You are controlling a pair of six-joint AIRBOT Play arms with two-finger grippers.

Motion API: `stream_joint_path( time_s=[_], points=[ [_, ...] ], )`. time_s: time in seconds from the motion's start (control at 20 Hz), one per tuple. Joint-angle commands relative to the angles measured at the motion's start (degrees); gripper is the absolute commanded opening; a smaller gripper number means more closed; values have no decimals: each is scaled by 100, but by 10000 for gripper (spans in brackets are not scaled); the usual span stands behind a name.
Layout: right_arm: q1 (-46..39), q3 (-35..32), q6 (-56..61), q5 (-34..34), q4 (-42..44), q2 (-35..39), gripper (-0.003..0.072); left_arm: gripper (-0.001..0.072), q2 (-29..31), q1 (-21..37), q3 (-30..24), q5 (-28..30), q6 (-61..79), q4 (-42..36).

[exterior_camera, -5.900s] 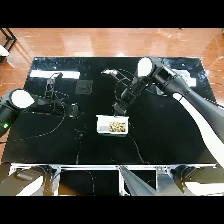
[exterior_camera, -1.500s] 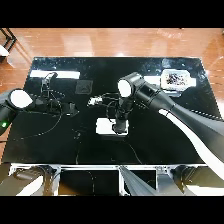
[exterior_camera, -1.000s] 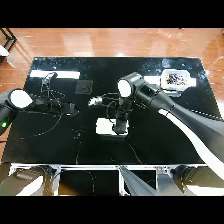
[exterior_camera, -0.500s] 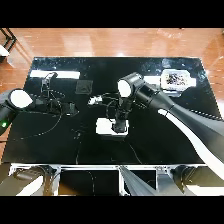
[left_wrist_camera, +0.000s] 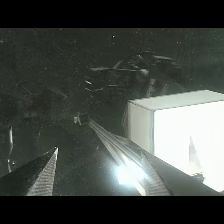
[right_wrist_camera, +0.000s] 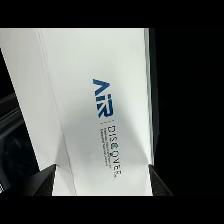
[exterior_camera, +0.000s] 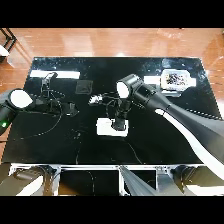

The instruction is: Fold the box and place the chain.

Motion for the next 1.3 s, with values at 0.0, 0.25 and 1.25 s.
stream_joint_path(
  time_s=[0.0,0.25,1.25],
  points=[
    [59,0,26,-31,-42,-4,714,626,-2,7,-2,4,2,2],
    [254,0,229,-48,-293,-4,704,626,-2,7,-2,2,2,0],
    [179,197,420,273,-341,479,99,626,-2,7,-2,2,2,0]
  ],
)
